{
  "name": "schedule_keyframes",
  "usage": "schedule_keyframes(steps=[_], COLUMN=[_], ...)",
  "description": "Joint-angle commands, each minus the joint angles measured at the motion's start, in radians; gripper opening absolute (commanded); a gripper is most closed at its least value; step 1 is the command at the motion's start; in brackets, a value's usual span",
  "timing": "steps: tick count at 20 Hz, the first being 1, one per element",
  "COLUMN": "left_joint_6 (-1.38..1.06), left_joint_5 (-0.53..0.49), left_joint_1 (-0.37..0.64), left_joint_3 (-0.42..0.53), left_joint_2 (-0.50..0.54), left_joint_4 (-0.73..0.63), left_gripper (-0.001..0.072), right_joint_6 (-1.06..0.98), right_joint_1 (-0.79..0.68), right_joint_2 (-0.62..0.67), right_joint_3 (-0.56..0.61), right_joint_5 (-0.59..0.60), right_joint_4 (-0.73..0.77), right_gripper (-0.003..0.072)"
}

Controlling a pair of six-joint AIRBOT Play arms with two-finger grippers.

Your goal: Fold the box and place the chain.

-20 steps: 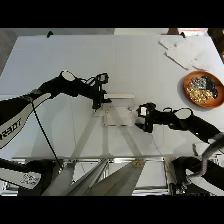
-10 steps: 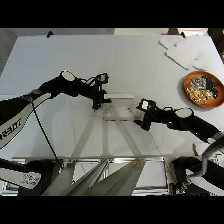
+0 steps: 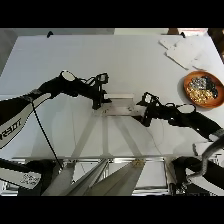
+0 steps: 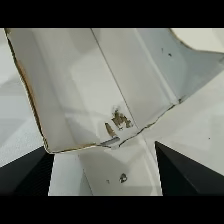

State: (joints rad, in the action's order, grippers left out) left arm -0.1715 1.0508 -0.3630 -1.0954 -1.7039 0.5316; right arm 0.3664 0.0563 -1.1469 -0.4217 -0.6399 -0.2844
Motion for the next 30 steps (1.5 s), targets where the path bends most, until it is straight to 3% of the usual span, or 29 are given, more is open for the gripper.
schedule_keyframes(steps=[1, 5, 10, 30], left_joint_6=[0.000, 0.000, 0.000, 0.000], left_joint_5=[0.000, 0.000, 0.000, 0.000], left_joint_1=[0.000, 0.000, 0.000, 0.000], left_joint_3=[0.000, 0.000, 0.000, 0.000], left_joint_2=[-0.001, -0.001, -0.001, -0.001], left_joint_4=[0.000, 0.000, 0.000, 0.000], left_gripper=[0.0008, 0.0008, 0.0008, 0.0008], right_joint_6=[-0.018, -0.018, -0.026, 0.028], right_joint_1=[-0.039, -0.052, -0.052, -0.120], right_joint_2=[-0.020, -0.094, -0.182, -0.379], right_joint_3=[-0.029, -0.107, -0.201, -0.367], right_joint_5=[-0.086, -0.182, -0.187, -0.388], right_joint_4=[-0.047, -0.135, -0.139, -0.181], right_gripper=[0.0688, 0.0688, 0.0688, 0.0688])
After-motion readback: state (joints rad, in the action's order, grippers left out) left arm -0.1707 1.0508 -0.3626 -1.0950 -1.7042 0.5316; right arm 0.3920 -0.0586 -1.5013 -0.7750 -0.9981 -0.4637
